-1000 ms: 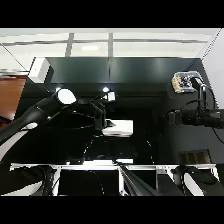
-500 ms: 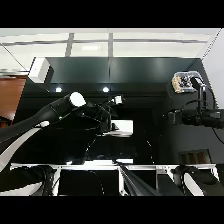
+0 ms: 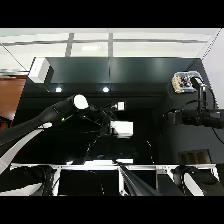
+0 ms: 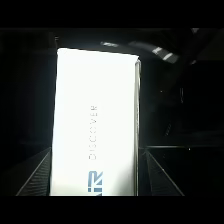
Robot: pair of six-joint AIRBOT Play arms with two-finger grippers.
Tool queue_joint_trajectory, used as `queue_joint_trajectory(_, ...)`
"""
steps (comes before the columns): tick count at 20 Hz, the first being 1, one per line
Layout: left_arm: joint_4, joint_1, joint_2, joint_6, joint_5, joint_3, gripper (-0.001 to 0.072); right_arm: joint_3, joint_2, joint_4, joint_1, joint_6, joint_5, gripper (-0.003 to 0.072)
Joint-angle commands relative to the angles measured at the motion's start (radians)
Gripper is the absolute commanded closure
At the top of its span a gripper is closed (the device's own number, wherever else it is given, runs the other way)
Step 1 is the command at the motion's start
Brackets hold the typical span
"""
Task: Fold the box and place the chain.
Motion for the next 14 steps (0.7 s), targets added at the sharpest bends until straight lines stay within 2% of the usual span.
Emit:
queue_joint_trajectory(1, 0.058, -0.039, -0.004, 0.003, 0.026, 0.0, -0.0004, -0.001, 0.001, 0.0, 0.0, 0.0, -0.001, 0.0671)
queue_joint_trajectory(5, 0.175, -0.107, -0.041, -0.076, 0.146, 0.0, -0.0004, -0.001, 0.001, -0.001, 0.0, 0.0, -0.01, 0.0671)
queue_joint_trajectory(8, 0.209, -0.151, -0.067, -0.076, 0.165, 0.0, 0.0, -0.001, 0.001, -0.001, 0.0, 0.0, -0.016, 0.0671)
queue_joint_trajectory(9, 0.23, -0.16, -0.065, -0.101, 0.165, 0.0, 0.0082, -0.001, 0.001, -0.001, 0.0, 0.0, -0.018, 0.0671)
queue_joint_trajectory(10, 0.246, -0.159, -0.057, -0.141, 0.164, 0.0, 0.0237, -0.001, 0.001, -0.002, 0.0, 0.0, -0.018, 0.0671)
queue_joint_trajectory(11, 0.273, -0.151, -0.041, -0.187, 0.164, 0.0, 0.0323, -0.001, 0.001, -0.002, 0.0, 0.0, -0.019, 0.0671)
queue_joint_trajectory(14, 0.384, -0.07, 0.05, -0.357, 0.143, 0.0, 0.0362, -0.001, 0.001, -0.002, 0.0, 0.0, -0.019, 0.0671)
